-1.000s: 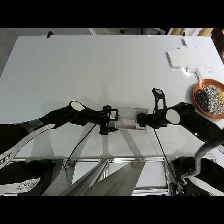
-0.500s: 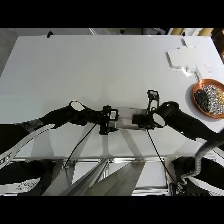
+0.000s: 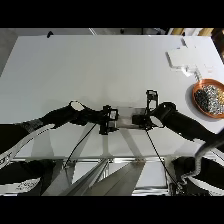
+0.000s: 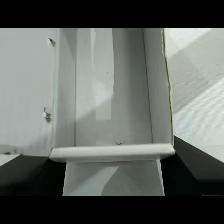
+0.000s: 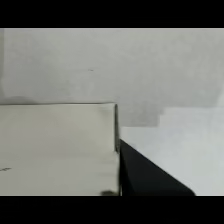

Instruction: Fold the box and place the chain.

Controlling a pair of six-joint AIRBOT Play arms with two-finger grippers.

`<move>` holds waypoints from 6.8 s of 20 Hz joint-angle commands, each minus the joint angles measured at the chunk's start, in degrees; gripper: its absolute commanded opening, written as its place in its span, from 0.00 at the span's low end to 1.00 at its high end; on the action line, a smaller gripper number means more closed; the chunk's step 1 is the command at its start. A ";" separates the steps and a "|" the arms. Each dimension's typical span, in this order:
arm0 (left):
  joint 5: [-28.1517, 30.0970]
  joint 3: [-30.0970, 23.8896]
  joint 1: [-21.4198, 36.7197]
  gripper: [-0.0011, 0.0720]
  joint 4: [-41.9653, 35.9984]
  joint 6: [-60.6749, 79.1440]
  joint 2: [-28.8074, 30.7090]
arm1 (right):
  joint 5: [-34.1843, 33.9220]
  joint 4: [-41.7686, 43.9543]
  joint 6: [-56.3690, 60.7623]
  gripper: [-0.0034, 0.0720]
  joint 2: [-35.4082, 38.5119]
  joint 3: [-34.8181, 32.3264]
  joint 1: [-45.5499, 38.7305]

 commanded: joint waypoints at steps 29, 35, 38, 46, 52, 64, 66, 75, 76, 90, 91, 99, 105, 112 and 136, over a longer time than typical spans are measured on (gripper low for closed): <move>0.02 -0.02 0.02 0.38 0.02 0.09 0.04 | -2.38 -6.99 -53.13 0.41 13.14 10.49 -63.69; 0.00 -0.02 0.02 0.38 0.02 0.09 0.02 | -1.46 -7.37 -54.05 0.41 4.02 10.51 -68.89; 0.02 -0.02 0.02 0.38 0.02 0.09 0.02 | -6.67 -7.48 -56.15 0.38 1.92 10.51 -72.06; 0.00 -0.02 0.02 0.38 0.02 0.09 0.02 | -8.48 -6.93 -56.11 0.35 -5.49 10.51 -77.29; 0.02 -0.02 0.02 0.38 0.02 0.09 0.02 | -9.68 -6.78 -56.11 0.33 -8.28 10.51 -77.31; 0.00 -0.02 0.02 0.38 0.02 0.09 0.02 | -8.57 -6.82 -56.11 0.27 -9.90 10.51 -77.29; 0.00 -0.02 0.02 0.38 0.02 0.09 0.04 | -9.11 -6.82 -56.13 0.27 -9.94 10.51 -77.31; 0.00 -0.02 0.02 0.38 0.02 0.09 0.04 | -8.31 -5.38 -56.13 0.07 -6.82 10.51 -77.29; 0.02 -0.02 0.02 0.38 0.02 0.09 0.02 | -7.89 -4.63 -56.15 0.07 -4.79 10.51 -77.29; 0.00 -0.02 0.02 0.38 0.02 0.09 0.04 | 14.62 17.31 -63.43 0.07 29.07 10.51 -62.58; 0.00 -0.02 0.02 0.38 0.02 0.09 0.04 | 16.39 17.97 -63.47 0.07 30.88 10.51 -60.61; 0.02 -0.02 0.02 0.38 0.02 0.09 0.04 | 27.23 21.55 -63.56 0.07 40.83 9.29 -42.34; 0.00 -0.02 0.02 0.38 0.02 0.09 0.02 | 22.58 21.40 -62.95 0.07 41.05 -2.89 -33.92; 0.00 -0.02 0.02 0.38 0.02 0.09 0.02 | -0.83 20.44 -62.95 0.07 38.51 -10.08 -33.73; 0.00 -0.02 0.04 0.38 0.02 0.09 0.02 | 8.09 10.51 -77.15 0.25 16.15 -8.13 -28.74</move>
